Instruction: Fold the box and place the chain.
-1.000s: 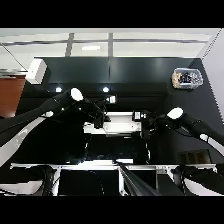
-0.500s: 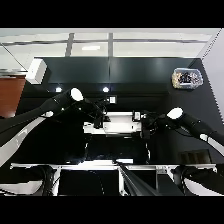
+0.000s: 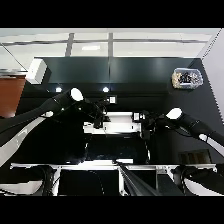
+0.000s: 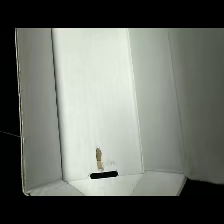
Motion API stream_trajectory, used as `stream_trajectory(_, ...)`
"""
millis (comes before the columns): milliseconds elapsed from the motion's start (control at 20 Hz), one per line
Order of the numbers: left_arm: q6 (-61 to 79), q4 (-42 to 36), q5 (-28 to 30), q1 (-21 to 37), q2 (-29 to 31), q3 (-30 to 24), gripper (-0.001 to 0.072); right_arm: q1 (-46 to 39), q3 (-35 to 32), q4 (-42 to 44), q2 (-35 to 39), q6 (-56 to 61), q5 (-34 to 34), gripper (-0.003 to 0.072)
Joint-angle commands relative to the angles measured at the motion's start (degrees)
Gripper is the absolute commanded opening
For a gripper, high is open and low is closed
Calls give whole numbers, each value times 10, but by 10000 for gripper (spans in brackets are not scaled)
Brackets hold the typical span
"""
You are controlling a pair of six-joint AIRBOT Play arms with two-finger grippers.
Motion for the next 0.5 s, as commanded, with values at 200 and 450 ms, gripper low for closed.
stream_trajectory(200,0,-3,4,0,0,0,23,2,0,-1,-1,5,-9,680)
stream_trajectory(450,-5,-13,2,0,0,12,30,2,0,-2,-1,5,-8,458)
